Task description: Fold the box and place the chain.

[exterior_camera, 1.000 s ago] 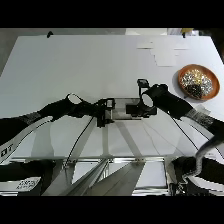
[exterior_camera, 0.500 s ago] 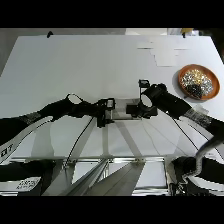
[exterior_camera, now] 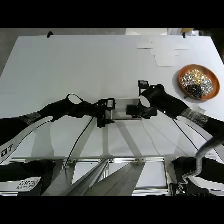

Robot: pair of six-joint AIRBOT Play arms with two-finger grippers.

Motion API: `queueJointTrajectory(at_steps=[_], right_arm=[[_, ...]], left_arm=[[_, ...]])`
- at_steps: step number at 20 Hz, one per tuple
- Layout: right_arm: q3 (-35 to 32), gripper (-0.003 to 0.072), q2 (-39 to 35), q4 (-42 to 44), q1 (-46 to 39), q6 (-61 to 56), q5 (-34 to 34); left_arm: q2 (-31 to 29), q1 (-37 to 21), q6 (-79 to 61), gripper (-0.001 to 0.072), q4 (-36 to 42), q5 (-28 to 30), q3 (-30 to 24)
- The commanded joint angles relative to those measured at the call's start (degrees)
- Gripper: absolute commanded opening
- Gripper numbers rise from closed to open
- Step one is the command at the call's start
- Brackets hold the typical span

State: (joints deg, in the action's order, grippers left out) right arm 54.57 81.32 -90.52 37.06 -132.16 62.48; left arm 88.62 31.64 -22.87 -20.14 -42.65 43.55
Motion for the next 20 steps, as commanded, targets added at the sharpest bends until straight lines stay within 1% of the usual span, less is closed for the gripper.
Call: queueJointTrajectory(at_steps=[1, 3, 4, 5, 7, 8, 9, 10, 15, 17, 19, 20], right_arm=[[-0.1, 0.0340, 0.9, 0.8, 0.2, 0.5, -0.2], [-0.9, 0.0338, 0.9, 0.8, 0.4, 0.6, -0.3], [-1.2, 0.0304, 0.9, 0.8, 0.4, 0.6, -0.2], [-1.4, 0.0251, 0.9, 0.8, 0.4, 0.7, -0.2], [-1.5, 0.0167, 0.9, 0.8, 0.4, 0.8, -0.7], [-1.5, 0.0150, 0.9, 0.7, 0.4, 1.1, -0.9], [-1.5, 0.0096, 0.9, 0.8, 0.4, 2.0, -1.3], [-1.5, 0.0016, 0.9, 0.7, 0.4, 2.7, -1.4], [-1.5, 0.0019, 0.9, 0.7, 0.4, 3.5, -1.6], [-1.5, 0.0158, 0.9, 0.7, 0.4, 3.7, -2.0], [-1.5, 0.0173, 0.9, 0.7, 0.4, 3.7, -2.1], [-1.5, 0.0222, 0.8, 0.5, 0.4, 4.1, -1.8]], left_arm=[[0.0, 0.0, 0.0, 0.0271, 0.0, 0.0, 0.0], [0.0, 0.0, 0.0, 0.0271, 0.0, 0.0, 0.0], [0.0, 0.0, 0.0, 0.0271, 0.0, 0.0, 0.0], [0.0, 0.0, 0.0, 0.0271, 0.0, 0.0, 0.0], [0.0, 0.0, 0.0, 0.0271, 0.0, 0.0, 0.0], [0.0, 0.0, 0.0, 0.0271, 0.0, 0.0, 0.0], [0.0, 0.0, 0.0, 0.0271, 0.0, 0.0, 0.0], [0.0, 0.0, 0.0, 0.0271, 0.0, 0.0, 0.0], [0.0, 0.0, 0.0, 0.0271, 0.0, 0.0, 0.0], [0.0, 0.0, 0.0, 0.0271, 0.0, 0.0, 0.0], [0.0, 0.0, 0.0, 0.0271, 0.0, 0.0, 0.0], [0.0, 0.0, 0.0, 0.0271, 0.0, 0.0, 0.0]])
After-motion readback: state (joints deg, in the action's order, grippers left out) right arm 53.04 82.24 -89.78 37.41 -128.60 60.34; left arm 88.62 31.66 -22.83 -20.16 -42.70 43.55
